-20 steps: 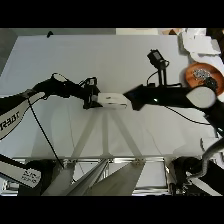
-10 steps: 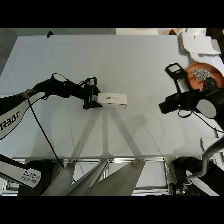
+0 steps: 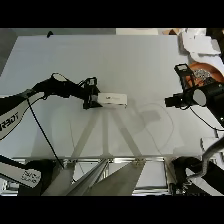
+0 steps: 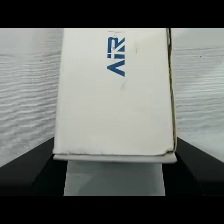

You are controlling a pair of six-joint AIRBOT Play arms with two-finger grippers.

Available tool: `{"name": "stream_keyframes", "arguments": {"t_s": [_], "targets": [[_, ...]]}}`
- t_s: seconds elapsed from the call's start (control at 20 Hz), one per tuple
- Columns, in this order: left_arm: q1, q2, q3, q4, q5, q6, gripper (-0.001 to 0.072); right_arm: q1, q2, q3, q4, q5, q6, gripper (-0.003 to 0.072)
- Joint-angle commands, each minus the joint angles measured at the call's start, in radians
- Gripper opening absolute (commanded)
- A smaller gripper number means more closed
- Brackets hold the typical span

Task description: Fold the box and place the chain.

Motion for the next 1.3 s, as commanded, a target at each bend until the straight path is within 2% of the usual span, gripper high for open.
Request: {"name": "stream_keyframes", "arguments": {"t_s": [0.0,0.15,0.5,0.6,0.7,0.85,1.05,1.25], "targets": [[0.0,0.067,0.001,0.05,0.033,-0.127,0.0008,-0.007,-0.017,0.0,0.009,-0.016,0.007,0.0007],[0.001,0.201,0.001,0.301,0.089,-0.446,0.0007,-0.007,-0.017,0.0,0.009,-0.008,0.007,0.0007],[0.008,0.523,0.001,1.026,0.166,-1.271,0.0004,-0.007,-0.017,0.0,0.01,0.006,0.006,0.0007],[0.035,0.586,0.001,1.138,0.21,-1.45,0.0005,-0.007,-0.017,0.0,0.01,0.021,0.006,0.0007],[0.093,0.625,0.001,1.137,0.267,-1.584,0.0005,-0.007,-0.017,0.0,0.01,0.027,0.007,0.0007],[0.209,0.622,0.0,1.101,0.355,-1.798,0.0008,-0.007,-0.017,0.0,0.022,0.026,0.007,0.0007],[0.363,0.537,-0.001,0.968,0.472,-1.85,0.0006,-0.007,-0.017,0.0,0.04,0.021,0.006,0.0007],[0.389,0.428,-0.03,0.956,0.703,-1.847,0.0007,-0.007,-0.017,0.0,0.04,0.011,0.007,0.0008]]}}
